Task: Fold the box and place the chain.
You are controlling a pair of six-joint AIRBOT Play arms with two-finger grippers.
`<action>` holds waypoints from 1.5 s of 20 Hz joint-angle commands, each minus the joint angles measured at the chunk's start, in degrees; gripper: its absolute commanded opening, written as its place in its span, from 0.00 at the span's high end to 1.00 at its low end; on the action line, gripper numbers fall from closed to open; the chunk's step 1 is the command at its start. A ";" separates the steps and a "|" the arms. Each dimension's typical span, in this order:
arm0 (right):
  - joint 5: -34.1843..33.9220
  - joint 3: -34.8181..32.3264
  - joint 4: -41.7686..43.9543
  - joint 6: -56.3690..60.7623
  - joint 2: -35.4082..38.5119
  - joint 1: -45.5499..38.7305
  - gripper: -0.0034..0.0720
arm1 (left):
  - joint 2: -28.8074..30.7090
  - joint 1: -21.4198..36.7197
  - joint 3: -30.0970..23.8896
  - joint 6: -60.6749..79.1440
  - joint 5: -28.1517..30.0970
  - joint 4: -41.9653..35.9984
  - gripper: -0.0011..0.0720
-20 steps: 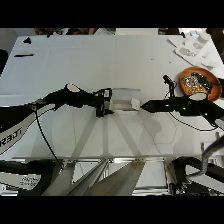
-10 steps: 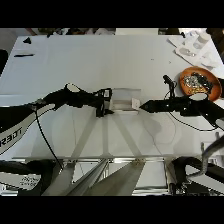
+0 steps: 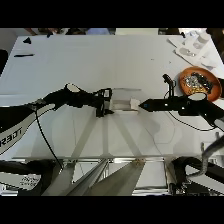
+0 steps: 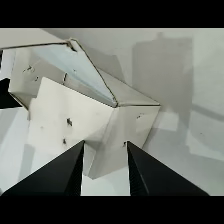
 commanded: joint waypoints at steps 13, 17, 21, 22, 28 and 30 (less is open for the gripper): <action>-7.13 1.25 -10.91 7.02 -0.02 4.66 0.55 | -0.02 -0.02 -0.02 0.02 0.00 0.00 0.51; -7.89 4.07 -14.58 11.54 -0.04 6.75 0.55 | -0.02 -0.02 -0.02 0.02 0.00 0.00 0.51; -8.98 7.54 -25.59 22.53 -0.04 10.40 0.55 | -0.02 -0.02 -0.02 0.02 0.00 0.00 0.51; -10.23 7.91 -25.90 24.04 -0.04 11.37 0.55 | -0.02 -0.02 -0.02 0.02 -0.02 0.00 0.51; -11.78 8.09 -38.38 38.23 -0.04 16.57 0.55 | -0.02 -0.02 -0.02 0.02 0.00 0.00 0.51; -12.17 8.09 -39.54 41.20 -0.04 17.75 0.56 | -0.02 -0.02 -0.02 0.02 0.00 0.00 0.51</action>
